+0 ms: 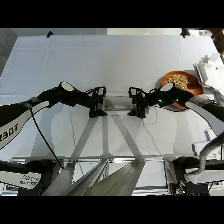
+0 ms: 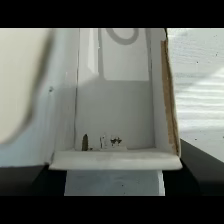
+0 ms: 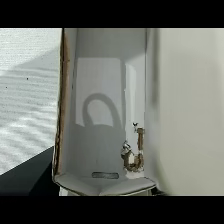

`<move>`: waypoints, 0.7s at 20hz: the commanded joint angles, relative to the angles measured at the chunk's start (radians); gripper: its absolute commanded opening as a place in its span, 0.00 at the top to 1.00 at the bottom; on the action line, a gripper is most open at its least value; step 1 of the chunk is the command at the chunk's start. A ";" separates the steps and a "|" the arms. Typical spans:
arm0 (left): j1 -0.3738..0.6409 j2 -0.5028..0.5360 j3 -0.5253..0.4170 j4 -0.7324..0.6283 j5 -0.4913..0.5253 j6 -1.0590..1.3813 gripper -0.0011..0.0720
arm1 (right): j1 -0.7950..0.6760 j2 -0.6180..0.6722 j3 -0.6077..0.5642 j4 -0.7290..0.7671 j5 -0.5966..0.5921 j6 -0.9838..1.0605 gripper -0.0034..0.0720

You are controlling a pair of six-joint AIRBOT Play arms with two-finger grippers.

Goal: Fold the box and place the chain.

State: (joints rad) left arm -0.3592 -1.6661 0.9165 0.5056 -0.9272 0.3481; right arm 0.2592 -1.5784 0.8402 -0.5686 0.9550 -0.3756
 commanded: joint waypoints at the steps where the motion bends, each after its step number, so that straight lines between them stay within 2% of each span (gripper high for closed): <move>1: 0.000 -0.001 0.000 0.001 0.008 -0.001 0.63 | 0.001 0.000 0.000 0.000 0.003 0.000 0.45; 14: 0.000 -0.001 0.000 0.001 0.008 -0.001 0.63 | 0.001 0.000 0.000 0.011 -0.007 0.000 0.45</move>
State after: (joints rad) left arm -0.3592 -1.6661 0.9165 0.5064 -0.9211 0.3473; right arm 0.2596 -1.5784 0.8402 -0.5674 0.9565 -0.3756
